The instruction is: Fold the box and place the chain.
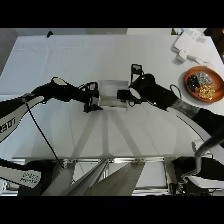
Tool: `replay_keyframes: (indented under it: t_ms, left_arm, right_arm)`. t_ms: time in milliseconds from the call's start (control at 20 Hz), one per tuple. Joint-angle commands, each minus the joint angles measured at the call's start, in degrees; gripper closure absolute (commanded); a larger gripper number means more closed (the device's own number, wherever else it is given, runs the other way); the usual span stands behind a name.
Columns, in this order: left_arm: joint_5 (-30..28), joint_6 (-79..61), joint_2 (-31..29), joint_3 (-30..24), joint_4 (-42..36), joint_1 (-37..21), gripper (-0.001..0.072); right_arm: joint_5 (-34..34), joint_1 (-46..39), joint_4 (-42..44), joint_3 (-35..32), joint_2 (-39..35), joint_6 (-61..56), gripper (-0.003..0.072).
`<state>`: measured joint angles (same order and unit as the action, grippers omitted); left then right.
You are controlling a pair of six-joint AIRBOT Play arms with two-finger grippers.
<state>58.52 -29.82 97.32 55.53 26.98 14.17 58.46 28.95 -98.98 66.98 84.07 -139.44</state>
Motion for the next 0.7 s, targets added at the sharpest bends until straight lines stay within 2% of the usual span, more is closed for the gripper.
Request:
replay_keyframes:
  t_ms: [0,100,200,400,450,650]
  left_arm:
    - [0.0,0.0,0.0,0.0,0.0,0.0,0.0696]
    - [0.0,0.0,0.0,0.0,0.0,0.0,0.0696]
    - [0.0,0.0,0.0,0.0,0.0,0.0,0.0696]
    - [0.0,0.0,0.0,0.0,0.0,0.0,0.0696]
    - [0.0,0.0,0.0,0.0,0.0,0.0,0.0696]
    - [0.0,0.0,0.0,0.0,0.1,0.0,0.0696]
  right_arm:
    - [7.5,-1.7,-3.1,0.0,-7.1,4.5,0.0249]
    - [12.4,-4.0,-9.1,0.0,-11.6,4.7,0.0249]
    - [14.5,-8.9,-14.9,0.0,-16.6,6.1,0.0231]
    - [14.3,-27.0,-15.7,0.0,-21.3,20.8,0.023]
    - [13.4,-31.8,-15.4,0.0,-21.3,23.9,0.023]
    - [2.1,-49.7,-12.2,0.0,-20.3,33.5,0.0231]
